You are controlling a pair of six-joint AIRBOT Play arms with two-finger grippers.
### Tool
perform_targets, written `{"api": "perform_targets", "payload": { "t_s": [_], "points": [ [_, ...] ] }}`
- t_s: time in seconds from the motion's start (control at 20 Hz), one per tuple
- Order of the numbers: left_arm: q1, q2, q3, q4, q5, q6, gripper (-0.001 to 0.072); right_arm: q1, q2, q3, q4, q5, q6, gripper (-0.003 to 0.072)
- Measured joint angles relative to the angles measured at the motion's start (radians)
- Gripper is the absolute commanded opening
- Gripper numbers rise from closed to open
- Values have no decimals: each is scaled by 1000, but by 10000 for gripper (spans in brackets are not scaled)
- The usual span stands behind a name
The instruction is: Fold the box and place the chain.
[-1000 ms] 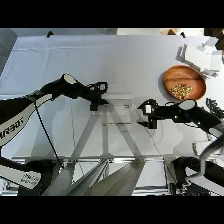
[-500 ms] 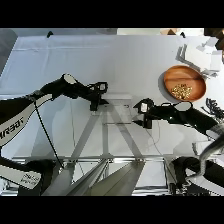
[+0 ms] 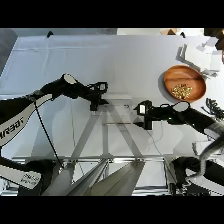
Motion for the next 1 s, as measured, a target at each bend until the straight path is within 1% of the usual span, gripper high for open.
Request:
{"api": "perform_targets", "payload": {
  "t_s": [0.3, 0.5, 0.65, 1.0],
  "points": [
    [0, 0, 0, 0, 0, 0, 13, 0, -31, 0, 199, -26, 27, 700],
    [0, 0, 0, 0, 0, 0, 13, 0, -34, 0, 248, -79, 137, 699],
    [0, 0, 0, 0, 0, 0, 13, 0, -34, 0, 261, -103, 169, 697],
    [0, 0, 0, -1, 1, 0, 13, 0, -38, 9, 269, -120, -12, 697]
  ]
}}
